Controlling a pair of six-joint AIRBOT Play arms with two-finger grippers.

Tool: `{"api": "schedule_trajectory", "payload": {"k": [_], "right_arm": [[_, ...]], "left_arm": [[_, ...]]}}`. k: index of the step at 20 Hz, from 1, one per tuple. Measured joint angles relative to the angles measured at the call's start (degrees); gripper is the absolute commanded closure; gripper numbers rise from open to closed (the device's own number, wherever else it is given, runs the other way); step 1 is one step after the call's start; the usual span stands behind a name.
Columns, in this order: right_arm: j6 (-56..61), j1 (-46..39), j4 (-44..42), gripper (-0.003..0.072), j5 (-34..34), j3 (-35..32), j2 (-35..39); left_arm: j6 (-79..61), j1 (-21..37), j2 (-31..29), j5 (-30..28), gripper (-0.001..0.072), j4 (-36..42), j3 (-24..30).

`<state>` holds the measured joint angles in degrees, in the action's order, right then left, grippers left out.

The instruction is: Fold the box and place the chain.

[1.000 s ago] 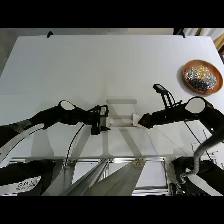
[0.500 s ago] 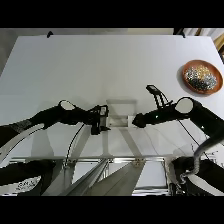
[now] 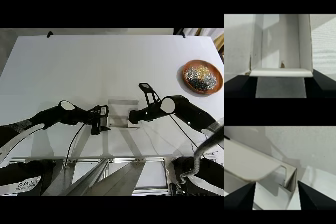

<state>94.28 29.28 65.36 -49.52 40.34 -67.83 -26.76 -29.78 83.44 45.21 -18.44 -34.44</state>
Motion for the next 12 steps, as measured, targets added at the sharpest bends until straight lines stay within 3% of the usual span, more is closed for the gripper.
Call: {"api": "schedule_trajectory", "payload": {"k": [10, 12], "right_arm": [[11.5, 4.2, 6.7, 0.0111, -2.2, 2.4, -2.8], [13.8, 4.7, 8.6, 0.0054, -2.3, 2.5, -2.8]], "left_arm": [[0.0, 0.0, 0.0, 0.0, 0.0572, -0.1, 0.0], [0.0, 0.0, 0.0, 0.1, 0.0572, -0.1, 0.0]]}}
